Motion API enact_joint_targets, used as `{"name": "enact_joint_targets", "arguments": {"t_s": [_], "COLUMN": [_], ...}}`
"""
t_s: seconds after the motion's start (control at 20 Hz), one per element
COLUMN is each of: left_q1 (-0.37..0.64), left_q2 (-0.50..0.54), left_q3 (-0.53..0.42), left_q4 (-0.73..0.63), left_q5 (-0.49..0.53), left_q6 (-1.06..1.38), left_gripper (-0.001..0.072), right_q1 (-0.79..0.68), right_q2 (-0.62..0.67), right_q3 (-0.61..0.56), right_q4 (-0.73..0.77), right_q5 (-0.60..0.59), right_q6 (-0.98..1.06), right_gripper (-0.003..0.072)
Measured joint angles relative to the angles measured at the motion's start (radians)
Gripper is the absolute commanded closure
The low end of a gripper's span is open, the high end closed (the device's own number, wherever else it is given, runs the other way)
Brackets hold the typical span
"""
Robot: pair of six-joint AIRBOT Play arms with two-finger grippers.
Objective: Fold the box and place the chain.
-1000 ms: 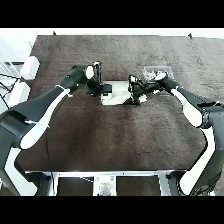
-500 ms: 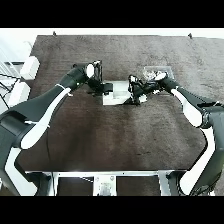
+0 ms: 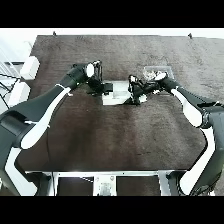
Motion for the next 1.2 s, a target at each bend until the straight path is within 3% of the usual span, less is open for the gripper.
{"name": "enact_joint_targets", "arguments": {"t_s": [0.65, 1.2], "left_q1": [-0.023, -0.047], "left_q2": [-0.035, -0.110], "left_q3": [0.032, 0.174], "left_q4": [0.103, 0.163], "left_q5": [-0.023, -0.132], "left_q6": [-0.072, -0.098], "left_gripper": [0.0294, 0.0293], "right_q1": [0.000, 0.000], "right_q2": [0.000, 0.000], "right_q3": [0.000, 0.000], "right_q4": [0.000, 0.000], "right_q5": [0.001, 0.000], "right_q6": [0.000, 0.000], "right_gripper": [0.0192, 0.0192]}}
